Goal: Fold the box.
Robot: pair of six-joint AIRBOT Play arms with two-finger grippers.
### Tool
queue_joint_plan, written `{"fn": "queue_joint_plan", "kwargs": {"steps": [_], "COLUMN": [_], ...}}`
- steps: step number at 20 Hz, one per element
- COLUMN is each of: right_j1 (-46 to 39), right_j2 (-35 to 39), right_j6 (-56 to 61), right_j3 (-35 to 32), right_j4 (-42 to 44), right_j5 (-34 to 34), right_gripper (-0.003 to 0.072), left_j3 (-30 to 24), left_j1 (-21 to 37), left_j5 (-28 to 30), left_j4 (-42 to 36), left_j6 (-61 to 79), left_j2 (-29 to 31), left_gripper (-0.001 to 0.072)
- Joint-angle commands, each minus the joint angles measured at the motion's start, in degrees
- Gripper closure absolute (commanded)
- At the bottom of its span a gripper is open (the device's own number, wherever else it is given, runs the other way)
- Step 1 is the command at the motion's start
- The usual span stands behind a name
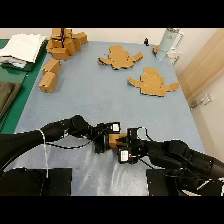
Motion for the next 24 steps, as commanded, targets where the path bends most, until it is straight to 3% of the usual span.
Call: {"fn": "queue_joint_plan", "kwargs": {"steps": [1, 24], "right_j1": [0.0, -0.5], "right_j2": [0.0, -0.1], "right_j6": [0.0, 0.1], "right_j3": [0.2, 2.8], "right_j4": [0.3, -1.9], "right_j5": [0.4, -2.8], "right_gripper": [0.0440, 0.0464], "left_j3": [0.0, 0.0], "left_j1": [0.0, 0.0], "left_j5": [0.0, 0.0], "left_j4": [-0.1, -0.1], "left_j6": [-0.1, -0.1], "left_j2": [0.0, 0.0], "left_gripper": [0.0232, 0.0232]}}
